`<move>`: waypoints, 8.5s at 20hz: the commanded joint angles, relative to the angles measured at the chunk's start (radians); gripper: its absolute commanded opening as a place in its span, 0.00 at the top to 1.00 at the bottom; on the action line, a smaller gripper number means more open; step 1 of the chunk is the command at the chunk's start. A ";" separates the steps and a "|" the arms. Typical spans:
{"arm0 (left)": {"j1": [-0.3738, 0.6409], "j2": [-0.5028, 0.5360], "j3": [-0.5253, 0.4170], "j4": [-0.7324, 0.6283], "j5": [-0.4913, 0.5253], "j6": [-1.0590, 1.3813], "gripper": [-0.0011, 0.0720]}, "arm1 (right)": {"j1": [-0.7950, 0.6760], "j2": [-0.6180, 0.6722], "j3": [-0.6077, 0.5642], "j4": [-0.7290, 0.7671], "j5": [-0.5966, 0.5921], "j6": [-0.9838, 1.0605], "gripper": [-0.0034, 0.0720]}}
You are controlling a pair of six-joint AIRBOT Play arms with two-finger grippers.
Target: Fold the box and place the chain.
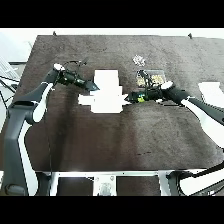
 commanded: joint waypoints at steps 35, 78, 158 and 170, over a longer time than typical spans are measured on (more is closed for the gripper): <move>-0.003 0.101 -0.322 -0.145 0.129 1.062 0.97 | -0.261 0.058 -0.070 0.209 -0.014 -0.359 0.61; -0.002 0.102 -0.322 -0.145 0.126 1.061 0.96 | 0.214 0.204 -0.294 0.028 -0.373 -1.163 0.20; -0.002 0.102 -0.322 -0.164 0.125 1.061 0.96 | -0.002 -0.411 0.455 0.103 0.378 -1.224 0.10; -0.002 0.102 -0.322 -0.164 0.126 1.061 0.96 | -0.002 -0.422 0.456 0.099 0.375 -1.218 0.11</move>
